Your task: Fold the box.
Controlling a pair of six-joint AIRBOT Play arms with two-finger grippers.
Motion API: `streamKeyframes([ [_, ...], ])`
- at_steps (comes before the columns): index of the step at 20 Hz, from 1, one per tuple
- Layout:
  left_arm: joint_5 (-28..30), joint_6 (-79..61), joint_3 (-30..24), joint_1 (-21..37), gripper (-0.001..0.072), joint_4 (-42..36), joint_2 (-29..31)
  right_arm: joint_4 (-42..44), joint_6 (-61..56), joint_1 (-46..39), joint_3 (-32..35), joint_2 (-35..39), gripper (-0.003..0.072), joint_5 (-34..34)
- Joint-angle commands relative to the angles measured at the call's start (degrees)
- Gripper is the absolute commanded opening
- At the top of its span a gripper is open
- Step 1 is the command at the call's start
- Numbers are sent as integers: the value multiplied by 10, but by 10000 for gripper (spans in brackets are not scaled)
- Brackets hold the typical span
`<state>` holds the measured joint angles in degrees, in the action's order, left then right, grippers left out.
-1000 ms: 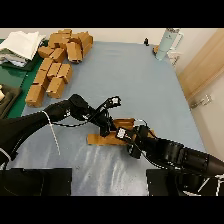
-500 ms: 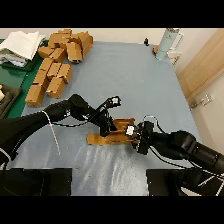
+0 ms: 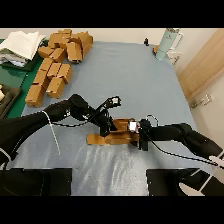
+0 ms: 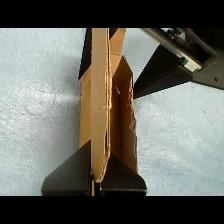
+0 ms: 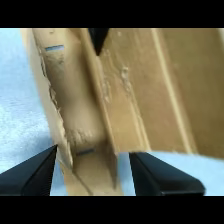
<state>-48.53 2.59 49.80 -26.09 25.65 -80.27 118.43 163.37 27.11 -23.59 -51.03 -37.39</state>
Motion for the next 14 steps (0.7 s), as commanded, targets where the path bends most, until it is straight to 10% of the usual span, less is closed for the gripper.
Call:
streamKeyframes([
  [1, 0, 0, 0, 0, 13, 0, 0, 56, 73, -16, -13, -52, 720, -12],
  [14, 0, 0, 0, 0, 13, 0, 0, 49, 71, -16, -13, -53, 718, -12],
])
